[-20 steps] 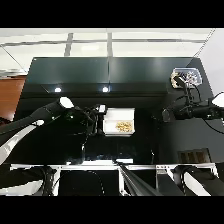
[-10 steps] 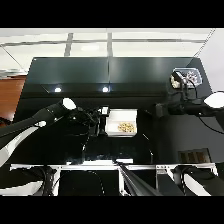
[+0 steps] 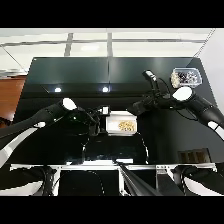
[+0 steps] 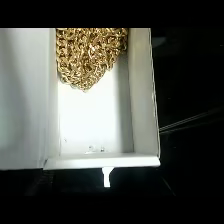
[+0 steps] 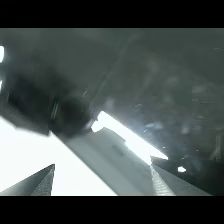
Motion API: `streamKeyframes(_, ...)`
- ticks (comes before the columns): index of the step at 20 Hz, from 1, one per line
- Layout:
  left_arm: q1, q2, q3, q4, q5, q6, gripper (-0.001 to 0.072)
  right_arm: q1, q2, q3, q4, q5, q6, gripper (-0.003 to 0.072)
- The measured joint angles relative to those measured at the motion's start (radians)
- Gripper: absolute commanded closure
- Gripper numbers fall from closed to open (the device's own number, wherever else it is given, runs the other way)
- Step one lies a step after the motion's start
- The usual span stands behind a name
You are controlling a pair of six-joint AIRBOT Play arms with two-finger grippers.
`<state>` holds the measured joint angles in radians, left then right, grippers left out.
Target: Fold the box and place the chain.
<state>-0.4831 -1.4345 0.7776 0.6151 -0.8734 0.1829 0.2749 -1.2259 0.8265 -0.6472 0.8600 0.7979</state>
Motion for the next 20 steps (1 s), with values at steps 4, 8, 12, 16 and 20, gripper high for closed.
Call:
streamKeyframes(4, 0.000, 0.013, 0.000, -0.002, 0.014, -0.005, 0.0316, 0.004, 0.013, 0.006, -0.005, 0.083, -0.216, -0.0013)
streamKeyframes(8, 0.000, 0.014, -0.001, 0.002, 0.006, -0.006, 0.0316, 0.005, 0.035, 0.010, -0.021, 0.134, -0.330, -0.0013)
streamKeyframes(12, 0.000, 0.010, -0.001, 0.005, 0.002, -0.009, 0.0316, 0.012, 0.048, 0.010, -0.092, 0.195, -0.385, -0.0013)
streamKeyframes(16, 0.000, 0.008, -0.001, 0.006, 0.002, -0.013, 0.0316, 0.044, 0.051, 0.010, -0.145, 0.214, -0.432, -0.0013)
streamKeyframes(20, 0.000, 0.008, -0.001, 0.018, 0.009, -0.014, 0.0316, 0.091, 0.049, 0.007, -0.188, 0.171, -0.456, -0.0013)
